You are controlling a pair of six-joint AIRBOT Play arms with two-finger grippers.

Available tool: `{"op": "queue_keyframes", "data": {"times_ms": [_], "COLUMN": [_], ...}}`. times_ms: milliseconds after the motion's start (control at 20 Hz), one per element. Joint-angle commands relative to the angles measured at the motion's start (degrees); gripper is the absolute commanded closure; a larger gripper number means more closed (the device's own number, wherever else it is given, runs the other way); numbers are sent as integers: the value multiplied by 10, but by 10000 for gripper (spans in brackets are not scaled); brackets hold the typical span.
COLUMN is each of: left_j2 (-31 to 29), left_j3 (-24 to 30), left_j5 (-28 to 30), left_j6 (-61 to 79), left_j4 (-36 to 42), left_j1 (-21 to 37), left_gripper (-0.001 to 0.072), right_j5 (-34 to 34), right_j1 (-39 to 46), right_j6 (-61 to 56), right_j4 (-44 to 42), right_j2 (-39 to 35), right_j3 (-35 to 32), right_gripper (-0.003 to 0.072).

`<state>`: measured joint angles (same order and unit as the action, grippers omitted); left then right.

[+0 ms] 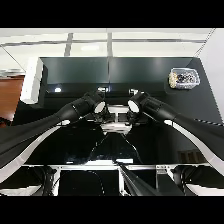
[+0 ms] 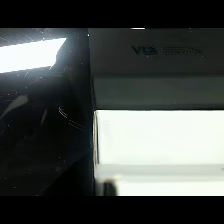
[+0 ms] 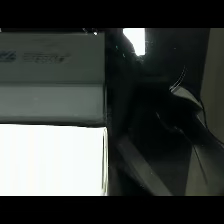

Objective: Fold the box and place the chain.

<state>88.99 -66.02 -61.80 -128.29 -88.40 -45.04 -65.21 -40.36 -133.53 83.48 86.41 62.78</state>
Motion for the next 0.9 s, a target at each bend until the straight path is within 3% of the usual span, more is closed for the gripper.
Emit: {"op": "queue_keyframes", "data": {"times_ms": [0,200,250,300,400,550,650,700,850], "left_j2": [0,0,0,0,0,0,0,0,1], "left_j3": [0,0,0,0,0,0,0,0,0], "left_j5": [0,0,0,0,0,0,0,0,1], "left_j6": [0,0,0,0,0,0,0,0,0], "left_j4": [0,0,0,0,0,0,-1,0,0], "left_j1": [0,0,0,0,0,0,0,0,0], "left_gripper": [684,684,684,684,684,684,684,684,684], "right_j5": [5,2,-6,-14,-33,-51,-43,-37,-13], "right_j1": [0,0,2,5,10,14,26,35,95], "right_j6": [1,5,5,15,51,113,120,120,119], "right_j4": [-3,-4,-2,0,21,54,130,209,439], "right_j2": [6,6,5,-1,-32,-137,-218,-251,-265], "right_j3": [0,0,0,0,0,0,0,0,-3], "right_gripper": [682,676,591,389,369,369,369,370,370]}}
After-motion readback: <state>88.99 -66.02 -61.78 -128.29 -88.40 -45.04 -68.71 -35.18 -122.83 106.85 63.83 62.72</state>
